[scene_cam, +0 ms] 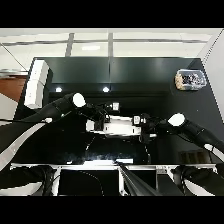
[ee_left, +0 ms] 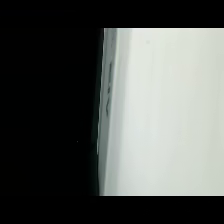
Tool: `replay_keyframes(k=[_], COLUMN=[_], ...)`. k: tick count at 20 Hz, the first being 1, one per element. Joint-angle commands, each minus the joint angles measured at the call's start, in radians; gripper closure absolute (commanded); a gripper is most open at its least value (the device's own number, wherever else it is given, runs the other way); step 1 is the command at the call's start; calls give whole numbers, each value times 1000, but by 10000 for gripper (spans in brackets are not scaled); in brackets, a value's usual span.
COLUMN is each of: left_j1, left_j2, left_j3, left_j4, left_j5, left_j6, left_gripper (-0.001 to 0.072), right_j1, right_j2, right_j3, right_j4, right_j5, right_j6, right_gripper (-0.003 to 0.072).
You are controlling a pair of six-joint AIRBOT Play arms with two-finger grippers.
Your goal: Fold the box and place the chain.
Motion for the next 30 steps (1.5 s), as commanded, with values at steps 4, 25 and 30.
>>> replay_keyframes(k=[4,25,30], left_j1=[1,1,32], left_j2=[-1,2,58], left_j3=[1,1,2], left_j4=[0,-2,19], left_j5=[1,-3,-58], left_j6=[0,-24,-55], left_gripper=[681,544,258], right_j1=[-8,-36,-36], right_j2=[-26,-48,-47], right_j3=[0,0,0], right_j4=[0,1,0], right_j5=[-16,10,23], right_j6=[-18,-30,-30], right_gripper=[19,250,250])
